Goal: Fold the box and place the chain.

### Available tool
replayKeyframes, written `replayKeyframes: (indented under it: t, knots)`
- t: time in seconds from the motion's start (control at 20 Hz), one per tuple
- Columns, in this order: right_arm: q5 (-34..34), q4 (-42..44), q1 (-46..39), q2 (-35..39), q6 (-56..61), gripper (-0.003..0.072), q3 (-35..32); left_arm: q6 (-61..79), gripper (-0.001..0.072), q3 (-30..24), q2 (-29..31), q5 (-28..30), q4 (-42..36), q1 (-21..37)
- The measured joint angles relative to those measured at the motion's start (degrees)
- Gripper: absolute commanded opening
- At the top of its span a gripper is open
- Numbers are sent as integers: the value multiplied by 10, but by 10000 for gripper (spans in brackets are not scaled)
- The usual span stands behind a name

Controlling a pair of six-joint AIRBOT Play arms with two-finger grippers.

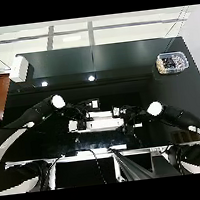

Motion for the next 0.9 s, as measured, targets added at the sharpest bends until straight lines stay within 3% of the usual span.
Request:
replayKeyframes:
  t: [0.25,0.3,0.35,0.45,0.55,0.9]
  knots:
    - [-2,2,0,0,1,356,0,-1,71,0,2,2,0,0]
    - [-2,3,0,0,1,356,0,-1,113,0,4,2,0,0]
    - [-2,3,0,0,1,356,0,-1,220,0,7,3,2,0]
    - [-3,5,0,0,2,356,0,-8,515,0,15,-6,11,0]
    - [-3,4,0,0,1,356,0,-30,640,0,26,-14,26,0]
    - [-5,3,0,0,1,356,0,-138,644,-1,97,-48,102,39]
